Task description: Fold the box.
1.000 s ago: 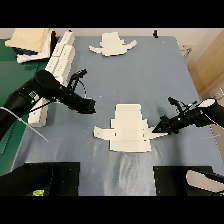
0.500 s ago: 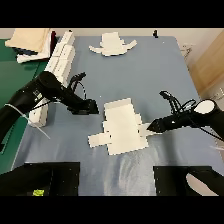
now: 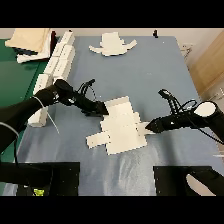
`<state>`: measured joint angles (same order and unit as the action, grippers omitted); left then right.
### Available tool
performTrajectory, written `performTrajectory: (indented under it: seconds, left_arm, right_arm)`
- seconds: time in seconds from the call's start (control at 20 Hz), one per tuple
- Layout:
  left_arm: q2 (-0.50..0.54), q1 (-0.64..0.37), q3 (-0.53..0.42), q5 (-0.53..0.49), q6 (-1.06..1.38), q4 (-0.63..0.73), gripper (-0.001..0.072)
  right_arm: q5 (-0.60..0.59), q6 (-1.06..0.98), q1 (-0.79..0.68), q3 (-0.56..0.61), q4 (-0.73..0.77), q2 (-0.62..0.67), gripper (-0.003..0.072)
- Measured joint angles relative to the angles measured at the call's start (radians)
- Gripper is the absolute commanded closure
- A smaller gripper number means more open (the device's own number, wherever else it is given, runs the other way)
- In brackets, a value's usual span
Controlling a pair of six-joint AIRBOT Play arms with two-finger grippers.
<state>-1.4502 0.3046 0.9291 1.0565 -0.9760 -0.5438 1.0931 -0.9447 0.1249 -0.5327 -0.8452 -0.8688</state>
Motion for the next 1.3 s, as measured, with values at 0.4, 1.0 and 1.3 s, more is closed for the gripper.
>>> performTrajectory:
  seconds: [0.4, 1.0, 1.3]
  left_arm:
    - [-0.124, 0.000, 0.077, 0.121, 0.196, 0.200, 0.0248]
    - [-0.138, 0.000, 0.091, 0.254, 0.256, 0.126, 0.0695]
    - [-0.133, 0.002, 0.098, 0.217, 0.362, 0.114, 0.0700]
  right_arm:
    - [0.036, -0.001, 0.001, 0.000, 0.003, 0.001, 0.0685]
    - [0.045, 0.000, 0.002, 0.000, -0.005, 0.001, 0.0682]
    - [0.031, -0.018, 0.002, -0.002, -0.024, 0.001, 0.0417]
